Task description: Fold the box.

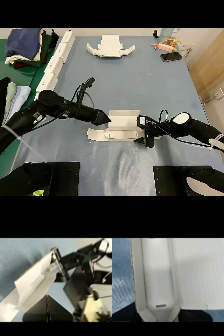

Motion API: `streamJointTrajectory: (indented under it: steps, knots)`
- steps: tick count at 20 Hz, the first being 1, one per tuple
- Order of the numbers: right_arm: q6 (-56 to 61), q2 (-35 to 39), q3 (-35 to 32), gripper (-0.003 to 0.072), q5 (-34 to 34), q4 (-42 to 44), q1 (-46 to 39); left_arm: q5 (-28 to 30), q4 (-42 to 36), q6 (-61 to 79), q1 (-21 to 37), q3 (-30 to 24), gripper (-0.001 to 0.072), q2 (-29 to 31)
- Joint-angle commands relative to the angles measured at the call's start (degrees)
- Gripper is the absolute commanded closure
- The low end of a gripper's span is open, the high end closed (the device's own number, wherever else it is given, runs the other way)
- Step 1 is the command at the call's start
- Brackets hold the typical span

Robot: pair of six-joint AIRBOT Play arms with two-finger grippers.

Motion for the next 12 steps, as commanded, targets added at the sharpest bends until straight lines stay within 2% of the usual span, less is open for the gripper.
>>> streamJointTrajectory:
  steps: [1, 4, 8, 9, 10, 11, 12]
  knots:
    - [0.02, 0.02, 0.04, 0.0167, 0.07, 0.0, 0.0, -1.27, 14.88, -0.02, -1.79, -2.1, 0.0698, 10.36]
    - [0.02, 0.02, 0.04, 0.0167, 0.07, 0.02, 0.0, -0.28, 20.06, 5.18, -3.98, -4.2, 0.0696, 15.15]
    - [0.02, 0.02, 0.04, 0.0167, 0.07, 0.02, 0.0, -0.37, 20.7, 17.64, -4.66, -5.11, 0.0693, 15.23]
    - [0.02, 0.02, 0.04, 0.0167, 0.07, 0.02, 0.0, 0.04, 20.9, 20.39, -3.5, -5.88, 0.0614, 15.19]
    - [0.02, 0.02, 0.04, 0.0167, 0.07, 0.0, 0.0, 1.55, 20.87, 22.97, -2.27, -6.97, 0.0187, 14.82]
    - [0.02, 0.02, 0.04, 0.0167, 0.02, 0.02, 0.0, 3.89, 20.57, 24.28, -1.27, -8.04, -0.0011, 14.14]
    - [0.02, 0.02, 0.04, 0.0167, 0.04, 0.02, 0.0, 6.21, 20.59, 25.44, -0.7, -8.98, -0.0011, 13.31]
